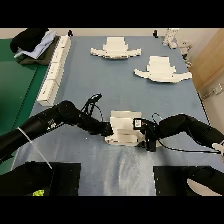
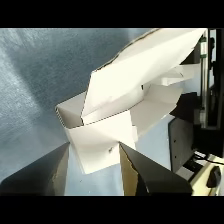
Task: Fold the box.
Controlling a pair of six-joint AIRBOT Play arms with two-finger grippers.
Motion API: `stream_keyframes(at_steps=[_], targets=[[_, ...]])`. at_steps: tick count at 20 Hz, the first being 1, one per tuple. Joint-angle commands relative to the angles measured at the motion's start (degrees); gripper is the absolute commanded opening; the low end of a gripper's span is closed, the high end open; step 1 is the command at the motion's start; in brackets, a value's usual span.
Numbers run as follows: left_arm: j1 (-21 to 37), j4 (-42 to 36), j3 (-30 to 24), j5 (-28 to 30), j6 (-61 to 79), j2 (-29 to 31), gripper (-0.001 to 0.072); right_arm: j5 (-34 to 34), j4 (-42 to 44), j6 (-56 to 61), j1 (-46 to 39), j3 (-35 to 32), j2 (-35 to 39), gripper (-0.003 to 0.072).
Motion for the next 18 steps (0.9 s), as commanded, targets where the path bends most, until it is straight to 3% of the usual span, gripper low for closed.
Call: stream_keyframes(at_steps=[1, 9, 18], targets=[[-3.76, 6.25, 1.90, 2.45, -9.88, -0.20, 0.0461, 0.02, 0.02, 0.00, 0.07, -0.04, -0.02, 0.0522], [-8.96, 17.68, 5.05, 2.01, -26.05, -3.93, 0.0443, 0.02, 0.02, 0.00, 0.07, -0.04, -0.02, 0.0522], [-14.88, 30.80, 11.89, -4.61, -41.27, -9.73, 0.0443, 0.02, 0.00, 0.00, 0.07, -0.04, -0.02, 0.0521]])
